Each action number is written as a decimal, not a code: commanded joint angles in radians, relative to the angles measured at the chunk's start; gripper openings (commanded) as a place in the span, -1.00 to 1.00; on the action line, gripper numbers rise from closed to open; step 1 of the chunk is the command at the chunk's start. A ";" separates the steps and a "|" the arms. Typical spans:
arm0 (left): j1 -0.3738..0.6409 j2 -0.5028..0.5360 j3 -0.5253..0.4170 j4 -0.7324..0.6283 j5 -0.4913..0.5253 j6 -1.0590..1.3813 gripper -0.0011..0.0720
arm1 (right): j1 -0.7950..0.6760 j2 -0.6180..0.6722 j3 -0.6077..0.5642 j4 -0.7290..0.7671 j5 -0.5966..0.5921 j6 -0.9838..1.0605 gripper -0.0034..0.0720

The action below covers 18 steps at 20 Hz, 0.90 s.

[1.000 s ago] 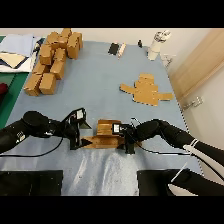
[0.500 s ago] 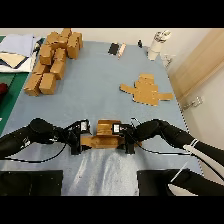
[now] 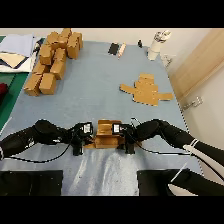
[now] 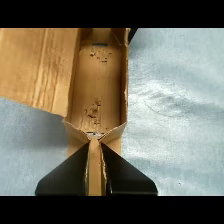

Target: Fold the box.

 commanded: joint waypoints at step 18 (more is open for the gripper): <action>-0.081 -0.023 0.001 -0.166 0.027 0.125 0.37 | 0.000 0.000 0.000 0.000 0.000 0.000 0.34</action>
